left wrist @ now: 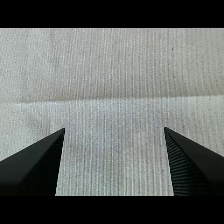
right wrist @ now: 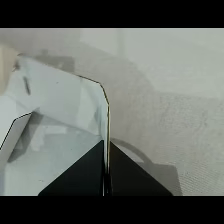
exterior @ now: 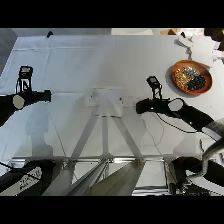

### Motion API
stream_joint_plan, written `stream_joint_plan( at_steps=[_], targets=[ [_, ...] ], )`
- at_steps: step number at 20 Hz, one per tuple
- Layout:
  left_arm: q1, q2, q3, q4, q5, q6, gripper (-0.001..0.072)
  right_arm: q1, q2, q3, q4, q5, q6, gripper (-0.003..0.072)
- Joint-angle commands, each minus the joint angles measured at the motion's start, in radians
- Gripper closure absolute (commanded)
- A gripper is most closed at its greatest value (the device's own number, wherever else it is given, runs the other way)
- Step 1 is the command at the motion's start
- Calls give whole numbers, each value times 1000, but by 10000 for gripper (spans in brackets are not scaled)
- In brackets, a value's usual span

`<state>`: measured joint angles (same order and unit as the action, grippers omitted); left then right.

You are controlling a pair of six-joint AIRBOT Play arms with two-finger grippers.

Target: Fold the box and place the chain.

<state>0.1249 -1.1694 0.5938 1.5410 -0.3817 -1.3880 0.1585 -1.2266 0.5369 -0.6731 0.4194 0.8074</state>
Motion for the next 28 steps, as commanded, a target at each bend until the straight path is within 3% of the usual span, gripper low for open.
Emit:
stream_joint_plan(
  at_steps=[1, 20, 24, 28],
  targets=[
    [0, 1, 0, 0, 0, 0, 11, 1, -17, -1, 0, 11, 7, 681],
    [0, 1, 0, 0, 0, 0, 11, 1, -17, 0, 1, 5, 8, 676],
    [0, 1, 0, 0, 0, 0, 11, 1, -17, 0, 71, 9, 7, 677],
    [0, 1, 0, 0, 0, 0, 11, 1, -8, 13, 58, 97, -7, 679]
  ],
)
